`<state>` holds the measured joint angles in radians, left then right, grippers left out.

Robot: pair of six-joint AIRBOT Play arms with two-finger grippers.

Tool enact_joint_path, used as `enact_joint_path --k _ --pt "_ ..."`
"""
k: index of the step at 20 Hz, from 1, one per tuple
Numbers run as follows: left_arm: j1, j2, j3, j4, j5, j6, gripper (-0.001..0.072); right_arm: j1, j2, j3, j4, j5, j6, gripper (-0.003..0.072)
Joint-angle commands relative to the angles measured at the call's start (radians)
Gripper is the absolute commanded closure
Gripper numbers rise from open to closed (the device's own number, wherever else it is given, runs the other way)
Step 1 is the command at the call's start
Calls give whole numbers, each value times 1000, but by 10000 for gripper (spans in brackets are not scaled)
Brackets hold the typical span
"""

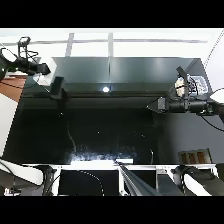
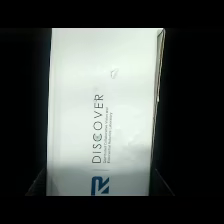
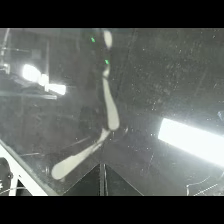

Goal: Fold the box and place the chain.

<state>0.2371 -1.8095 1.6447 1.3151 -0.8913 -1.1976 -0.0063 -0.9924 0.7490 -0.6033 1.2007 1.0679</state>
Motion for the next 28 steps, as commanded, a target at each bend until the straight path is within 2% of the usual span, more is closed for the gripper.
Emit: enact_joint_path --k 1,3,5,6,7,9,12,15,16,17,18,19,22,24,26,28 --pt "48 -151 189 58 -17 -37 304 1 1 0 0 7 18 646" --pt "48 -204 243 102 -23 -37 304 1 1 0 0 11 36 646" --pt "49 -231 253 140 -25 -37 303 1 1 0 0 11 41 646" --pt "50 -235 253 141 -25 -37 249 1 1 0 0 9 41 646" --pt "49 -235 257 143 -25 -42 -1 1 1 0 0 8 41 646" --pt "46 -228 307 147 -64 -42 -7 1 1 0 1 11 43 646" --pt "39 -183 436 147 -213 -45 -7 0 1 0 0 34 43 646" --pt "24 -46 458 139 -327 -47 2 -9 6 18 -14 31 41 646" --pt "16 3 457 132 -369 -51 24 -22 7 45 -50 43 42 646" --pt "8 56 455 109 -425 -74 252 -39 13 87 -113 66 43 646" --pt "2 105 449 83 -481 -74 596 -59 23 130 -181 88 60 646" --pt "-6 154 435 55 -529 -74 682 -79 42 177 -263 107 93 646" --pt "-62 336 301 52 -556 -146 684 -120 161 290 -599 77 256 646" --pt "-130 470 156 52 -503 -196 684 -127 276 298 -792 0 354 646" --pt "-231 628 -48 52 -389 -196 684 -127 372 282 -853 -46 369 646" --pt "-341 803 -284 53 -256 -207 684 -127 431 214 -828 -111 386 646"
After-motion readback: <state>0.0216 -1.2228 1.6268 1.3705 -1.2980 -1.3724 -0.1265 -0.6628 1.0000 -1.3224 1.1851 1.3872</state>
